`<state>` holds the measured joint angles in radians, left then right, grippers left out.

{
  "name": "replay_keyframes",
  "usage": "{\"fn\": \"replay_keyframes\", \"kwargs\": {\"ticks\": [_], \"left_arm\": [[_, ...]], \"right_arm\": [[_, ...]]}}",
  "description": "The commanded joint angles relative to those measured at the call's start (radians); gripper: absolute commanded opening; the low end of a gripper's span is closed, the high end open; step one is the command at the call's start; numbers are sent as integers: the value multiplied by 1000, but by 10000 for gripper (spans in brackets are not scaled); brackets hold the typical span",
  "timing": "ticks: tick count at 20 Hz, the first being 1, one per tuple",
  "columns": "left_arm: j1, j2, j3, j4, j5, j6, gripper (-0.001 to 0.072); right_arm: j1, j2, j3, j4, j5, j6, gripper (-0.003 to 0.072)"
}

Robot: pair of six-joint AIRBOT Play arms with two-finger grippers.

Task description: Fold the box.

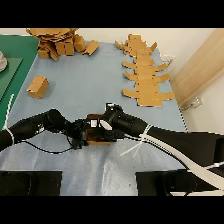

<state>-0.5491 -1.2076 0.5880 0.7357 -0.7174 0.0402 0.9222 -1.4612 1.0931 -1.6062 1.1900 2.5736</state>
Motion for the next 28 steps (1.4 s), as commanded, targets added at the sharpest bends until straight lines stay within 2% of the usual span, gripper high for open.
{"fn": "replay_keyframes", "kwargs": {"ticks": [1, 4, 22, 24, 25, 26, 28], "left_arm": [[0, 0, 1, 0, 1, 0, 223], [0, 0, 1, 0, 0, 0, 223], [0, 0, 1, 0, 1, 0, 223], [0, 0, 1, 0, 1, 0, 223], [0, 0, 1, 0, 1, 0, 223], [0, 0, 1, 0, 1, 0, 223], [0, 0, 1, 0, 1, 0, 223]], "right_arm": [[-3, 40, 0, -18, 18, 8, 250], [-8, 47, 0, -21, 63, 10, 250], [-38, 172, -1, -142, 109, 18, 246], [-38, 172, -2, -145, 113, 18, 228], [-38, 172, -2, -151, 124, 18, 168], [-38, 173, -2, -168, 142, 18, 157], [-38, 173, -2, -212, 185, 16, 74]]}}
